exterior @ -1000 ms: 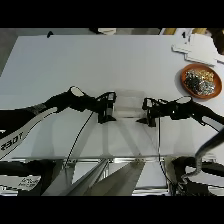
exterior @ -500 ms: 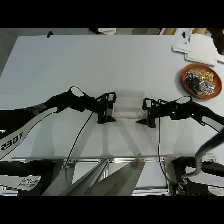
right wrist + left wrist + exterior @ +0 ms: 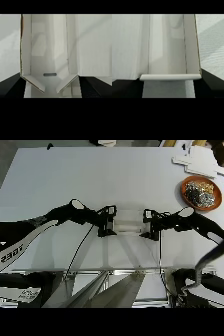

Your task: Fold the box and place the chain.

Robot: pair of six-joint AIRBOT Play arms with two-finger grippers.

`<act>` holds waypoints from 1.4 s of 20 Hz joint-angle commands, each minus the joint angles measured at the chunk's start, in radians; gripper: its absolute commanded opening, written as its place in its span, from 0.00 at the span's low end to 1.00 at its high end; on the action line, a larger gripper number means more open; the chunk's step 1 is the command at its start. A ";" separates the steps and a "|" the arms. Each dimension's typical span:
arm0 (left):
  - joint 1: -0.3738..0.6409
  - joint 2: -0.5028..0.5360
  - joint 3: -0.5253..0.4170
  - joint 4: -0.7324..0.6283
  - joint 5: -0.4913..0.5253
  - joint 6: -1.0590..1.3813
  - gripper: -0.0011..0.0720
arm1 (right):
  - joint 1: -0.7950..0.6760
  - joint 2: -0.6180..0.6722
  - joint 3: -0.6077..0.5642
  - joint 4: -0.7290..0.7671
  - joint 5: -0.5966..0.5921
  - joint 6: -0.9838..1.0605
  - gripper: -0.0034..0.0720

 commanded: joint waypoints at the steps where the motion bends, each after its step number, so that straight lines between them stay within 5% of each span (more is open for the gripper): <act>1: 0.001 0.001 0.001 -0.001 0.006 0.000 0.30 | 0.001 0.077 0.000 -0.204 0.032 0.217 0.93; 8: 0.001 0.001 0.001 -0.001 0.006 0.000 0.30 | 0.001 0.268 0.000 -0.490 0.151 0.512 0.87; 11: 0.001 0.001 0.001 -0.001 0.006 0.000 0.30 | 0.001 0.388 0.001 -0.405 0.169 0.525 0.37; 14: 0.001 0.001 0.001 -0.001 0.006 0.000 0.30 | 0.001 0.468 0.000 -0.244 0.166 0.524 0.08; 18: 0.001 0.001 0.001 -0.001 0.006 0.000 0.30 | 0.002 0.432 0.000 0.206 -0.005 0.447 0.06; 22: 0.001 0.001 0.001 -0.001 0.006 0.000 0.30 | 0.002 0.223 0.000 0.568 -0.149 0.285 0.06; 28: 0.001 0.001 0.001 -0.001 0.006 0.000 0.30 | 0.002 -0.058 0.000 0.538 -0.231 0.310 0.06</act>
